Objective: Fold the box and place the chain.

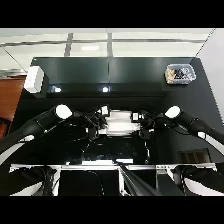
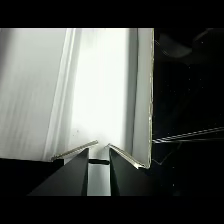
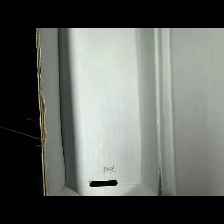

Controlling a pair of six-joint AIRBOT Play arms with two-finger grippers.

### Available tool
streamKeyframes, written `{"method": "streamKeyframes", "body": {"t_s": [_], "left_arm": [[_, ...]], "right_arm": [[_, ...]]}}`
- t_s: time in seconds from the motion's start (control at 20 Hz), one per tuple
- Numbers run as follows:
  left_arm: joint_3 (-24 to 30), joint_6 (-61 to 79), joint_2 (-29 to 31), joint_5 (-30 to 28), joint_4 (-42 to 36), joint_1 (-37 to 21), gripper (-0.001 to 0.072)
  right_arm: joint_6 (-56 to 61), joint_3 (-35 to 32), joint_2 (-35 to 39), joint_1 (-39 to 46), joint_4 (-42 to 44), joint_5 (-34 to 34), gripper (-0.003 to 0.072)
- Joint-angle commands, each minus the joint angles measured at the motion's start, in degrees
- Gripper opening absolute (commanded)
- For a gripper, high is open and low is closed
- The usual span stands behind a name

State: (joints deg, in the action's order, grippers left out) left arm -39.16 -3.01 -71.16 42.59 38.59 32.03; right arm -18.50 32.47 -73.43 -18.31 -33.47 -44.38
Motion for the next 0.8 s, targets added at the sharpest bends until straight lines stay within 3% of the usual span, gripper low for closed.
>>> {"method": "streamKeyframes", "body": {"t_s": [0.0,0.5,0.6,0.65,0.7,0.75], "left_arm": [[0.02,0.02,-0.46,-0.63,-2.45,0.2,0.0183],[0.0,0.15,-3.78,-3.63,-4.76,2.58,0.0147],[0.0,0.17,-3.8,-3.87,-4.76,2.58,0.0348],[-0.02,0.17,-3.78,-3.72,-4.52,2.56,0.0326],[-0.15,0.17,-3.78,-3.19,-3.78,2.58,0.0139],[-0.15,0.13,-3.8,-3.08,-3.74,2.58,0.0249]], "right_arm": [[0.02,0.02,0.0,0.0,0.04,0.02,0.0204],[0.02,0.02,0.0,0.0,0.04,0.02,0.0204],[0.02,0.02,0.0,0.0,0.04,0.02,0.0204],[0.02,0.02,0.0,0.0,0.04,0.02,0.0204],[0.02,0.02,0.0,0.0,0.04,0.02,0.0204],[0.02,0.02,0.0,0.0,0.04,0.02,0.0204]]}}
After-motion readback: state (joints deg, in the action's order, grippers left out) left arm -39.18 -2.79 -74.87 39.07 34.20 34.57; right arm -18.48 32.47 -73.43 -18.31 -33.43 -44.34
